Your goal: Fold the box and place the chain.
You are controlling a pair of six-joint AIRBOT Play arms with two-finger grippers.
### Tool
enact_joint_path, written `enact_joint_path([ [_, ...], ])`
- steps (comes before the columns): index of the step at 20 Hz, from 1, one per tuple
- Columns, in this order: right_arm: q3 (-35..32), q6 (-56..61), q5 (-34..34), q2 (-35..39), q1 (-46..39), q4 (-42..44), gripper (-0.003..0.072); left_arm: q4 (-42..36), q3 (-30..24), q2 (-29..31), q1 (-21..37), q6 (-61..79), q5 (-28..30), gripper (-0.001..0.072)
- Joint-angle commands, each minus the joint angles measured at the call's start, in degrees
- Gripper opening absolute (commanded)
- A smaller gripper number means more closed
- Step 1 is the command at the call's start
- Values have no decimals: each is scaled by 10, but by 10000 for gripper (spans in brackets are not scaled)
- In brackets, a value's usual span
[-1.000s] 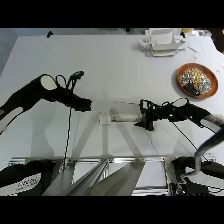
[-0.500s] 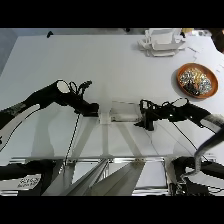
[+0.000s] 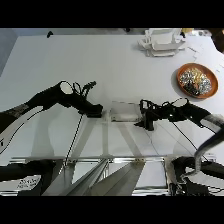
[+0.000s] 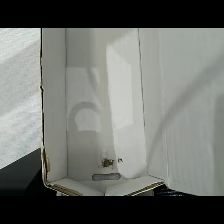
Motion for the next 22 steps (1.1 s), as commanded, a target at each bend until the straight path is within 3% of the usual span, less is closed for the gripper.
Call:
enact_joint_path([
  [1, 0, 0, 0, 0, 0, 0, 400, -9, 0, 30, -5, 31, -1, 6],
  [6, 0, 0, 0, 0, 0, 0, 400, -20, 0, 56, -17, 40, -5, 29],
  [9, 0, 0, 0, 0, 0, 0, 400, -33, 0, 70, -23, 40, -5, 96],
  [11, 0, 0, 0, 0, 0, 0, 400, -39, 0, 70, -31, 40, -8, 182],
  [15, 0, 0, 0, 0, 0, 0, 400, -48, 0, 63, -42, 40, 0, 186],
  [17, 0, 0, 0, 0, 0, 0, 400, -47, 0, 62, -48, 39, 3, 285],
  [19, 0, 0, 0, 0, 0, 0, 400, -36, 2, 63, -49, 39, 4, 267],
  [21, 0, 0, 0, 0, 0, 0, 400, 19, 7, 75, -38, 14, -5, 48],
  [22, 0, 0, 0, 0, 0, 0, 400, 58, 7, 87, -28, -20, -6, 28],
])
